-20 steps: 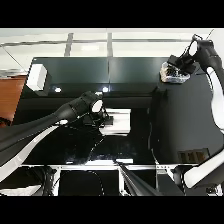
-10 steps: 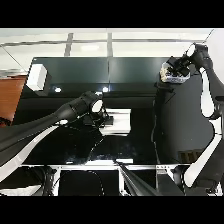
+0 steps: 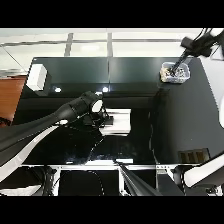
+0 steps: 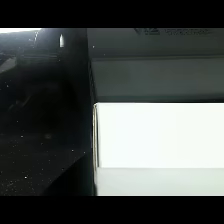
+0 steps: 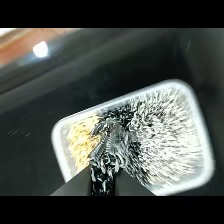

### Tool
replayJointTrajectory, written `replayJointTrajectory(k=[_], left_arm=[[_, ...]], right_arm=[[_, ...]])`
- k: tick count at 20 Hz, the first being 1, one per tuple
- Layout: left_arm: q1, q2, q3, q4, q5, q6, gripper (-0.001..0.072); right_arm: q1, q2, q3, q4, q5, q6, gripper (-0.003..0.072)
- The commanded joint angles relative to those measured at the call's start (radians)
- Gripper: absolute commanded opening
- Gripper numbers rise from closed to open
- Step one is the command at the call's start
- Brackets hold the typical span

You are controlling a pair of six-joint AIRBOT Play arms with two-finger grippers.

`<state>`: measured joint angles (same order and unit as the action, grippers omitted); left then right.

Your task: Fold the box and place the chain.

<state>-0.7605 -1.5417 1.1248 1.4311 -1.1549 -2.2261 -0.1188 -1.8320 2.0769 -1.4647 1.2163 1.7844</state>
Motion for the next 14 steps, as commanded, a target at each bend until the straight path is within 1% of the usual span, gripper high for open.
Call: replayJointTrajectory(k=[1,4,6,8,11,14], left_arm=[[0.001,0.000,0.001,0.000,0.002,0.000,0.0029],[0.001,0.000,0.001,0.000,0.001,0.000,0.0029],[0.001,0.000,0.001,0.000,0.001,0.000,0.0029],[0.001,0.000,0.001,0.000,0.002,0.000,0.0029],[0.001,0.000,0.001,0.000,0.002,0.000,0.0029],[0.001,0.000,0.001,0.000,0.002,0.000,0.0030]], right_arm=[[0.029,0.219,-0.023,0.020,0.111,-0.198,0.0008],[0.061,0.397,-0.051,0.026,0.145,-0.229,0.0007],[0.061,0.488,-0.051,0.095,0.184,-0.230,0.0008],[0.063,0.567,-0.058,0.154,0.253,-0.237,0.0007],[0.105,0.708,-0.127,0.185,0.259,-0.256,0.0007],[0.150,0.780,-0.142,0.201,0.290,-0.256,0.0007]])
